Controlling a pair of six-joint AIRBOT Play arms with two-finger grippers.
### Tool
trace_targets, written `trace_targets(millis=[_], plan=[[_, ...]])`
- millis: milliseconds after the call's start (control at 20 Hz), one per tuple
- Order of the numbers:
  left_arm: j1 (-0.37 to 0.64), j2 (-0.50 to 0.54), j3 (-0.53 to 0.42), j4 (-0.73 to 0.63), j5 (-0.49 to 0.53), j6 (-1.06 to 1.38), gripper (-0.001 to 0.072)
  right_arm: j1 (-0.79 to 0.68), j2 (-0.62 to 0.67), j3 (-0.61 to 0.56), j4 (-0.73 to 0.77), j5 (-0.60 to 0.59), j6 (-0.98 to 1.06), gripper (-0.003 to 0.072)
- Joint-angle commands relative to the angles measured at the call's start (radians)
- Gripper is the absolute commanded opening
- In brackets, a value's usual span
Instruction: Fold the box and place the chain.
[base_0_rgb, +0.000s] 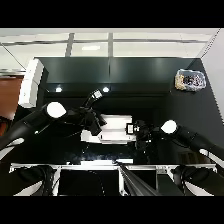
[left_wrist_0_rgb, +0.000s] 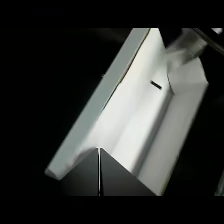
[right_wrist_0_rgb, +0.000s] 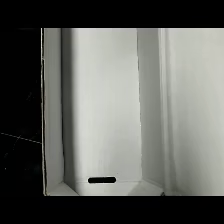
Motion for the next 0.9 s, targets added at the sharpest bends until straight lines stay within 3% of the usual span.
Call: trace_targets(millis=[0,200,250,300,350,550,850], plan=[[0.020,0.128,-0.026,0.207,-0.097,-0.103,0.0025,0.000,0.000,0.001,0.000,0.000,0.001,0.0232],[0.125,0.188,-0.119,0.082,-0.150,-0.134,0.0051,0.000,0.000,0.001,0.000,0.000,0.001,0.0232],[0.124,0.184,-0.130,0.077,-0.157,-0.113,0.0227,0.000,0.000,0.001,0.000,0.000,0.001,0.0232],[0.114,0.180,-0.141,0.085,-0.154,-0.077,0.0513,0.000,0.000,0.001,0.000,0.000,0.001,0.0232],[0.100,0.174,-0.151,0.094,-0.145,-0.006,0.0677,0.000,0.000,0.001,0.000,0.000,0.001,0.0232],[0.035,0.143,-0.163,0.149,-0.087,0.410,0.0703,0.000,0.000,0.001,0.000,0.000,0.001,0.0232],[-0.025,0.061,-0.163,0.185,0.033,0.437,0.0687,0.000,0.000,0.001,0.000,0.000,0.001,0.0232]])
